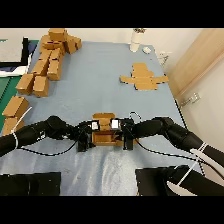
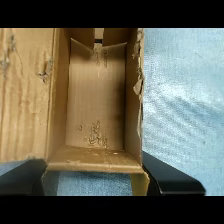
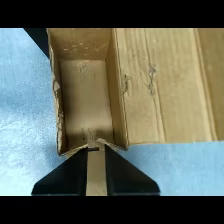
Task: Fold the box.
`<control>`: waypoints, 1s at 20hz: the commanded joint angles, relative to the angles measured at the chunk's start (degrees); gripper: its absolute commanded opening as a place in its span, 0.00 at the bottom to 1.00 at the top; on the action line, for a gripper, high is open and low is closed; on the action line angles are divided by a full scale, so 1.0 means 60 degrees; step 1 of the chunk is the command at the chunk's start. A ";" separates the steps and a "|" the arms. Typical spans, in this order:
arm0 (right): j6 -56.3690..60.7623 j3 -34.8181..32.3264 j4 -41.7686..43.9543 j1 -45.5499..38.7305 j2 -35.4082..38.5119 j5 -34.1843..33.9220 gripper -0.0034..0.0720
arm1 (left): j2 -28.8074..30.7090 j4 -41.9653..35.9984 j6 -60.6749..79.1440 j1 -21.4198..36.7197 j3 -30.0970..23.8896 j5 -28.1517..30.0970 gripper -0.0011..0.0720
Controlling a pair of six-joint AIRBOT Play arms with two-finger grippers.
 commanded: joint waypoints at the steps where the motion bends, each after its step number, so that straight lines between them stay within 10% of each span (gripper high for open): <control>1: -0.0036 -0.0004 0.0200 0.0299 -0.0157 0.0197 0.30 | -0.0007 0.0000 0.0004 0.0007 0.0007 0.0004 0.74; 3: -0.0033 -0.0004 0.0226 0.0557 -0.0321 0.0401 0.71 | -0.0004 0.0000 0.0004 0.0007 0.0007 0.0000 0.73; 4: -0.0033 -0.0004 0.0226 0.0659 -0.0393 0.0481 0.74 | -0.0004 0.0000 0.0004 0.0007 0.0007 0.0000 0.74; 13: 0.1217 0.0033 -0.0233 0.0696 -0.0324 0.0353 0.74 | -0.0004 0.0000 0.0004 0.0007 0.0007 0.0004 0.74; 19: 0.7719 0.0346 -0.6379 0.0685 0.1486 -0.1330 0.71 | -0.0004 0.0000 0.0004 0.0007 0.0007 0.0004 0.74; 20: 0.9165 0.0346 -0.7380 0.0667 0.1807 -0.1672 0.53 | -0.0004 0.0000 0.0004 0.0007 0.0007 0.0004 0.74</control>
